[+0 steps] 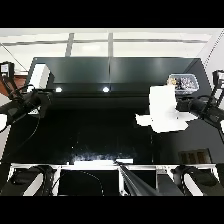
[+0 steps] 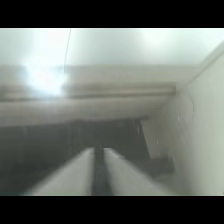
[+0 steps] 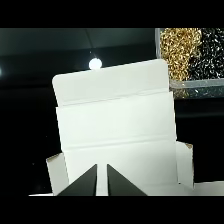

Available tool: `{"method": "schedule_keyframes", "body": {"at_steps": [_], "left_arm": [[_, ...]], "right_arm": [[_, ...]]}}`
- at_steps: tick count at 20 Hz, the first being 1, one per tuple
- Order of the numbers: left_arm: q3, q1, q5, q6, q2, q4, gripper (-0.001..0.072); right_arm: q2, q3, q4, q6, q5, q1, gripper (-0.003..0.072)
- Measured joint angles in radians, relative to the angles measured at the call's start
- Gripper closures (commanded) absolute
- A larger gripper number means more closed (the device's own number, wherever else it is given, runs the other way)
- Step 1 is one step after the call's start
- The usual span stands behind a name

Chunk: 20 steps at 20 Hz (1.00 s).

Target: Fold the box and place the chain.

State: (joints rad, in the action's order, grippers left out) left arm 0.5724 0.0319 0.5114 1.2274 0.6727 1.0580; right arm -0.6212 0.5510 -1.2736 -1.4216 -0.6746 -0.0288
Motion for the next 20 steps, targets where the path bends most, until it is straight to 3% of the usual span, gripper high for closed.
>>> {"method": "schedule_keyframes", "body": {"at_steps": [4, 8, 11, 14, 17, 20], "left_arm": [[0.0, 0.0, -0.033, 0.01, 0.012, -0.01, 0.0003], [0.0, 0.0, 0.007, 0.01, 0.018, -0.013, 0.0003], [0.0, 0.0, 0.053, 0.009, 0.021, -0.016, 0.0003], [0.0, 0.0, 0.08, 0.007, 0.022, -0.019, 0.0003], [0.0, 0.0, 0.089, 0.007, 0.022, -0.019, 0.0003], [0.0, 0.0, 0.094, 0.007, 0.023, -0.019, 0.0003]], "right_arm": [[-0.016, 0.009, -0.032, -0.048, 0.058, -0.031, -0.0017], [-0.153, 0.132, -0.207, -0.22, 0.055, -0.276, -0.0018], [-0.365, 0.284, -0.19, -0.137, -0.083, -0.499, -0.0018], [-0.613, 0.422, -0.029, 0.08, -0.309, -0.658, -0.0016], [-0.821, 0.51, 0.209, 0.294, -0.521, -0.74, -0.0016], [-0.944, 0.561, 0.313, 0.426, -0.636, -0.752, -0.0016]]}}
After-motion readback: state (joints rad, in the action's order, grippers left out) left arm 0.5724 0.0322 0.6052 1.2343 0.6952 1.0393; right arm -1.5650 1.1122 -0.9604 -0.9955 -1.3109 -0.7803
